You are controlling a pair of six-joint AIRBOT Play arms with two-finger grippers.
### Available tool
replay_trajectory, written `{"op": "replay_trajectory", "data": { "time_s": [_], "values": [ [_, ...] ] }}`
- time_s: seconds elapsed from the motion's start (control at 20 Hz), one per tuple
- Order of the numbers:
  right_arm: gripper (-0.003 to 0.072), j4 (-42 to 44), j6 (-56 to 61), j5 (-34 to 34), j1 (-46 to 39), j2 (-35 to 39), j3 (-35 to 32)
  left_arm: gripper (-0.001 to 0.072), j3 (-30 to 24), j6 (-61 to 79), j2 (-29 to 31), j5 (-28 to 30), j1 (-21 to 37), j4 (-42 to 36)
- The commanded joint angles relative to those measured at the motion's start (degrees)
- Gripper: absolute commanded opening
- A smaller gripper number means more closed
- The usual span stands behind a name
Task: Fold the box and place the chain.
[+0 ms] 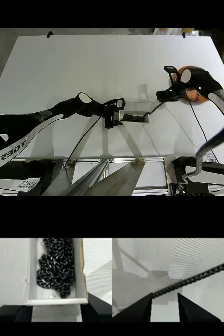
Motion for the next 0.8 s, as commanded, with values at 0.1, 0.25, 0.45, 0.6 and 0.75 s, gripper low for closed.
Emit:
{"op": "replay_trajectory", "data": {
  "time_s": [0.1, 0.25, 0.45, 0.6, 0.75],
  "values": [
    [0.0311, -0.70, 1.42, -0.15, 0.00, -2.21, 0.02, 0.0272, 0.00, 0.02, 0.04, 0.02, 0.02, 0.02],
    [0.0257, -0.66, 1.55, 0.31, 0.00, -2.93, 0.02, 0.0272, 0.02, 0.02, 0.04, 0.02, 0.02, 0.02],
    [0.0020, -0.68, 1.18, 2.25, 0.04, -3.65, -0.33, 0.0272, 0.02, 0.02, 0.04, 0.02, 0.02, 0.02],
    [0.0019, -1.81, -0.55, 5.07, 0.76, -0.33, -0.35, 0.0272, 0.00, 0.02, 0.04, 0.00, 0.02, 0.02],
    [0.0019, -1.92, -0.66, 7.91, 2.12, 7.78, -0.35, 0.0272, 0.02, 0.02, 0.04, -0.02, 0.02, 0.02]
  ]
}}
